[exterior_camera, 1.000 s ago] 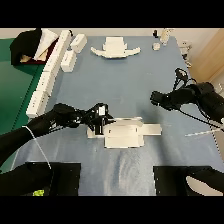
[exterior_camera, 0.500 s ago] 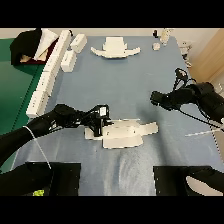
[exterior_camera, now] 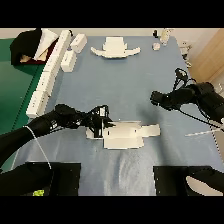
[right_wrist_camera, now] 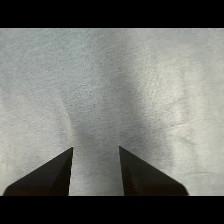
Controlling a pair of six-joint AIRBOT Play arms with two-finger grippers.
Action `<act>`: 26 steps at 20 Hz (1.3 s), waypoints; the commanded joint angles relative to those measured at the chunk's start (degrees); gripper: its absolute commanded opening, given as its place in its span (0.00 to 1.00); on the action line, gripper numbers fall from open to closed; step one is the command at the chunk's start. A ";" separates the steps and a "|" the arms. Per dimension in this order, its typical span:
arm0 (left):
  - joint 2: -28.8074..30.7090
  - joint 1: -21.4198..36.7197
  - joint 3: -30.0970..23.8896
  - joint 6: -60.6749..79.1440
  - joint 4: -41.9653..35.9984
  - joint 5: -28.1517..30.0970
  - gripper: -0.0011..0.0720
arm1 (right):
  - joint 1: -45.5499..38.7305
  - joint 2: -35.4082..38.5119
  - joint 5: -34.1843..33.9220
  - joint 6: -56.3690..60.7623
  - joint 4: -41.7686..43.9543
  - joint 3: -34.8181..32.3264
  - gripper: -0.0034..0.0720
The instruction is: Fold the box.
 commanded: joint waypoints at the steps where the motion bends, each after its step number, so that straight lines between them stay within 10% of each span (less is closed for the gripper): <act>1: -0.11 0.02 0.02 0.35 -0.61 0.26 0.03 | 0.07 -0.04 0.02 0.00 0.02 0.04 0.64; 26: -1.97 0.00 -0.11 -6.16 5.44 -2.40 0.03 | 0.07 -0.04 -0.98 -0.02 1.51 0.04 0.63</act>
